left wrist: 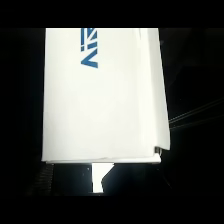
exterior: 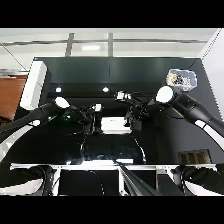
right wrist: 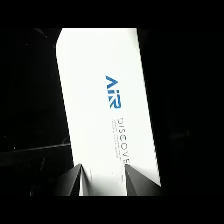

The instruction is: Fold the box and place the chain.

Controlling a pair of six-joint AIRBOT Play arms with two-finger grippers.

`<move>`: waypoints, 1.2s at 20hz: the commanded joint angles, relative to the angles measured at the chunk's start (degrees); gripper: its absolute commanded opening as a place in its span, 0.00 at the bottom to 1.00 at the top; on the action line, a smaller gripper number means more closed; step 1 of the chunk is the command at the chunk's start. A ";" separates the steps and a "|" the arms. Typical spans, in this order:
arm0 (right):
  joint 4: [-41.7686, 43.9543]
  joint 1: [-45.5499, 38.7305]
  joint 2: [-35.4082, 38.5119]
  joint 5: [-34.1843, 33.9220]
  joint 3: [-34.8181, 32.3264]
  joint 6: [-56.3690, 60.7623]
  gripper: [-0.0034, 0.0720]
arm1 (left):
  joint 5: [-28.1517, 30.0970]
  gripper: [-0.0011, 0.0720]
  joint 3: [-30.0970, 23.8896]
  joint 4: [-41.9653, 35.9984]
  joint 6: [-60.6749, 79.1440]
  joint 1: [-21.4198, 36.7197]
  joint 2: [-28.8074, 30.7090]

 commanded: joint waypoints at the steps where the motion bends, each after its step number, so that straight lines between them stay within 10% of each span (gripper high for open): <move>1: -2.58 0.04 0.04 -0.07 0.07 1.84 0.44 | 0.24 0.50 0.04 0.00 -0.02 -0.02 0.00; 8: -2.36 0.07 0.13 -0.07 0.07 1.31 0.45 | 0.22 0.50 0.04 0.00 -0.04 -0.02 0.00; 12: -2.16 0.07 0.13 -2.32 0.07 1.81 0.79 | 0.22 0.50 0.04 0.00 -0.04 -0.02 0.00; 17: -2.23 0.07 0.17 -2.67 0.07 1.79 0.44 | 0.22 0.50 0.04 0.00 -0.02 -0.02 0.00; 24: -2.14 0.07 0.96 -2.45 0.04 3.78 0.44 | 0.22 0.50 0.04 0.00 -0.04 -0.02 0.00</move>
